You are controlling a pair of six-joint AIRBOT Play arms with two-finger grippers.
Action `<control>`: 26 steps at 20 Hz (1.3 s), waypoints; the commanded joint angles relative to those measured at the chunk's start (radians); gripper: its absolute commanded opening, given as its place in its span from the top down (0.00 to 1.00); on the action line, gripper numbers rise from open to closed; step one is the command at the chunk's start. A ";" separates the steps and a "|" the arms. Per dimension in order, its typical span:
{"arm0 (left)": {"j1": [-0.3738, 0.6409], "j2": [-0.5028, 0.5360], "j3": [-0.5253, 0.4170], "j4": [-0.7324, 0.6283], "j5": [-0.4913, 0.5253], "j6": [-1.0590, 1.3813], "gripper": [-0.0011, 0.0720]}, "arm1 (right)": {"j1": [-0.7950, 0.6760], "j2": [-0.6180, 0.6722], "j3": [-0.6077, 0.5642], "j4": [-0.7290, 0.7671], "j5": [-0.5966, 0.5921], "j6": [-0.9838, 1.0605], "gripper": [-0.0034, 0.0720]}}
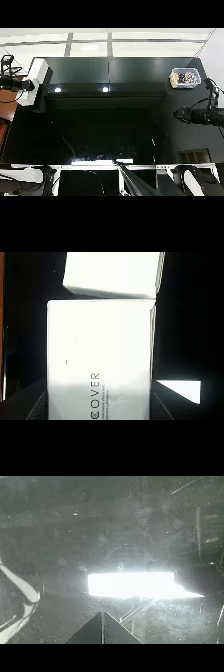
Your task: Fold the box and place the chain.
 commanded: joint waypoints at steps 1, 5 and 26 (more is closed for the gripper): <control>0.000 -0.047 0.048 -0.042 -0.003 0.032 0.52 | 0.000 0.000 0.000 0.001 -0.002 0.008 0.93; -0.001 -0.060 0.056 -0.087 0.014 0.031 0.31 | 0.000 0.000 0.000 0.001 -0.002 0.011 0.93; -0.222 0.636 -0.270 -0.383 -0.119 -0.022 0.95 | 0.254 -0.087 0.181 -0.209 -0.299 -0.212 0.93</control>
